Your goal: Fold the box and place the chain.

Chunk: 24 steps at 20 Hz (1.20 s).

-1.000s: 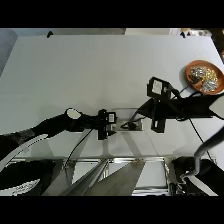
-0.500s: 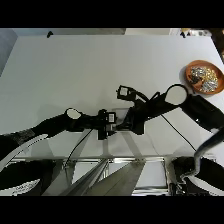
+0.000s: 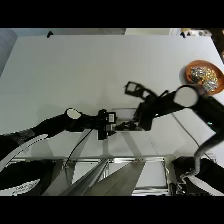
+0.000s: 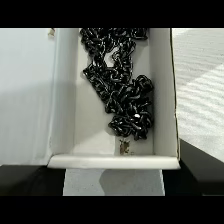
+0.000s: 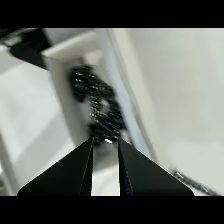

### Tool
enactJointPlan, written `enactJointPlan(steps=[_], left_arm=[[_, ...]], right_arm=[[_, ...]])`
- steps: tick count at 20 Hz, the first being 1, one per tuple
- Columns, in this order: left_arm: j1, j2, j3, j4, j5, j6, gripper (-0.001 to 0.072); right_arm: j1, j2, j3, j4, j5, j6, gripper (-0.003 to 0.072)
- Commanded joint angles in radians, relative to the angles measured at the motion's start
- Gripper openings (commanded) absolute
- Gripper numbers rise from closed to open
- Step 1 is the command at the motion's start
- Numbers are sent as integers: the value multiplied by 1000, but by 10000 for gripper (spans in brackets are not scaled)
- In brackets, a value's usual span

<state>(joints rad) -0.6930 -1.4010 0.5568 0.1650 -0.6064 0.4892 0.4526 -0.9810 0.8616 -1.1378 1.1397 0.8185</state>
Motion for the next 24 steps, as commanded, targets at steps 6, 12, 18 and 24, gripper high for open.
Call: enactJointPlan(steps=[6,12,18,24], left_arm=[[0,0,0,0,0,0,373],[0,0,0,0,0,0,373],[0,0,0,0,0,0,373],[0,0,0,0,0,1,373]], right_arm=[[-350,61,-27,-315,-176,529,211],[-354,-145,-51,-323,-222,575,456],[-354,-275,-51,-325,-232,625,331],[-354,-319,-51,-325,-229,625,315]])
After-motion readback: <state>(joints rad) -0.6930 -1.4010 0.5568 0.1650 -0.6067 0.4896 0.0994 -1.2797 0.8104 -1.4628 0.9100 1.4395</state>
